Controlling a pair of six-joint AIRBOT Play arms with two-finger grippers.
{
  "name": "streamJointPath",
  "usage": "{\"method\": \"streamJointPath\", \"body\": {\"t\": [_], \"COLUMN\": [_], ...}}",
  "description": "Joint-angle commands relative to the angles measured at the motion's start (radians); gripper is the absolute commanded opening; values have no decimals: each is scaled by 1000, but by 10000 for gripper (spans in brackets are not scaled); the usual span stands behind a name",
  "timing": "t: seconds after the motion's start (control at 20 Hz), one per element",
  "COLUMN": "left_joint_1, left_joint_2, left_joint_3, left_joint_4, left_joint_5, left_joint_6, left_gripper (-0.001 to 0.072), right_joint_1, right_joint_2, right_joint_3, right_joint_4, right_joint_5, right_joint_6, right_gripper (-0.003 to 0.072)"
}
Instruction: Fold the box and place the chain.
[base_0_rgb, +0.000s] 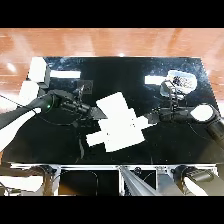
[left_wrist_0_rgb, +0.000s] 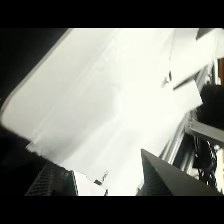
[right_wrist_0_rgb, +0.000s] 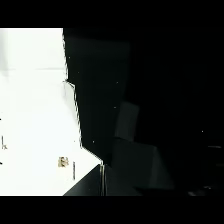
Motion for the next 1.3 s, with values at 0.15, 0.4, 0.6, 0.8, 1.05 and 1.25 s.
{"method": "streamJointPath", "body": {"t": [0.15, 0.4, 0.6, 0.8, 1.05, 1.25], "left_joint_1": [-6, -44, -57, -57, -56, -55], "left_joint_2": [-84, -84, -84, -84, -84, -84], "left_joint_3": [43, 48, 51, 51, 60, 127], "left_joint_4": [8, 19, 21, 21, 24, 82], "left_joint_5": [200, 111, 86, 87, 91, 148], "left_joint_6": [134, 139, 164, 163, 176, 193], "left_gripper": [595, 590, 516, 403, 23, 22], "right_joint_1": [1, 1, 1, 1, 0, -76], "right_joint_2": [1, 0, 0, 0, 0, 1], "right_joint_3": [0, 0, 0, 0, 0, 22], "right_joint_4": [1, 0, 0, 0, 0, -51], "right_joint_5": [4, 3, 3, 3, 29, 184], "right_joint_6": [1, 0, 0, 1, 0, 0], "right_gripper": [33, 33, 33, 33, 34, 713]}}
